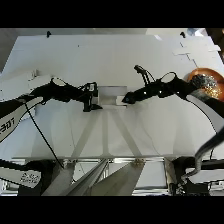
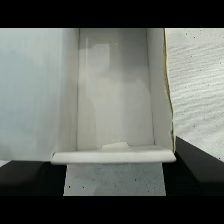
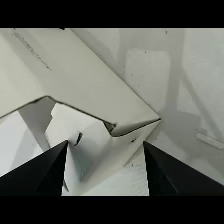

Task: Fold the box and place the chain.

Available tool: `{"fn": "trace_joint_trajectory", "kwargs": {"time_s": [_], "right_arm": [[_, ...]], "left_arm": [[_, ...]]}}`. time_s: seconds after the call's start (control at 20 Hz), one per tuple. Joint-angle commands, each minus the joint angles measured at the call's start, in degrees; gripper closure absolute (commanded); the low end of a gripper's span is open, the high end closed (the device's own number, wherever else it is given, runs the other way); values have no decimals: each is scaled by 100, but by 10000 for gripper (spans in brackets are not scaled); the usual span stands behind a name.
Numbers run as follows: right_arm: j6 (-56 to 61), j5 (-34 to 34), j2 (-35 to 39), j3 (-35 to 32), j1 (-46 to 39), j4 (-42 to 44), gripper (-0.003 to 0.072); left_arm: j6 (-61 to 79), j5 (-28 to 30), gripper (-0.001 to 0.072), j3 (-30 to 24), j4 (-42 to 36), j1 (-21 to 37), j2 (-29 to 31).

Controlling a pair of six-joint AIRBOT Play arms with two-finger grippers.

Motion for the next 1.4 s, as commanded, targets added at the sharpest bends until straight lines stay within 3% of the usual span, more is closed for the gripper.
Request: {"fn": "trace_joint_trajectory", "kwargs": {"time_s": [0.0,0.4,0.9,1.2,1.35], "right_arm": [[264,-201,0,0,35,-101,159],[763,-632,0,11,435,-299,172],[3032,-846,13,166,927,-1971,230],[5471,-942,129,393,1283,-3858,255],[6192,-907,129,509,1523,-4332,283]], "left_arm": [[2,0,493,0,2,0,4],[2,0,493,0,2,0,4],[2,2,493,0,2,0,4],[2,0,493,0,2,0,4],[2,0,493,0,2,0,4]]}}
